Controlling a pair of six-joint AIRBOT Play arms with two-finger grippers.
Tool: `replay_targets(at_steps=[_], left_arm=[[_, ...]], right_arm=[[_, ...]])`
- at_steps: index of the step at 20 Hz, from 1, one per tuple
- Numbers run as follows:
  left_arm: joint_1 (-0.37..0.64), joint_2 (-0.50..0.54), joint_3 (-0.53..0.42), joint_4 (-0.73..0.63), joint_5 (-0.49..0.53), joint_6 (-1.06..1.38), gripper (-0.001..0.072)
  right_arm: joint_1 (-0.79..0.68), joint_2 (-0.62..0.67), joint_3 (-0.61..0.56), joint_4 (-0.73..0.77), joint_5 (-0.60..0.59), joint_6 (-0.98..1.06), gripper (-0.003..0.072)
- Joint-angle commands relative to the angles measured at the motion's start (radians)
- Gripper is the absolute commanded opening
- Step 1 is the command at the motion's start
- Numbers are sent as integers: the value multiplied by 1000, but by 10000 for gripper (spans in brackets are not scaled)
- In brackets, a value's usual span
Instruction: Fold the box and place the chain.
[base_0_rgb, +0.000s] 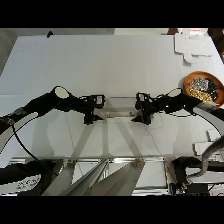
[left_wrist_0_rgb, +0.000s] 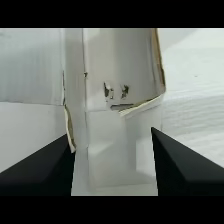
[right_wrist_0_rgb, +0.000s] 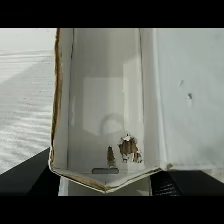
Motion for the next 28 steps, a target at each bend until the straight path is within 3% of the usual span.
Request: replay_targets(at_steps=[1,14,17,28], left_arm=[[-1,0,0,8,-54,2,438],[-1,-1,0,-56,-6,99,432],[-1,-1,0,-64,-8,100,346],[-1,-1,-1,-101,-13,111,330]], right_arm=[[1,-1,0,2,-1,2,431],[1,-1,0,2,-1,2,431],[1,-1,0,2,-1,2,431],[1,-1,0,2,-1,2,431]])
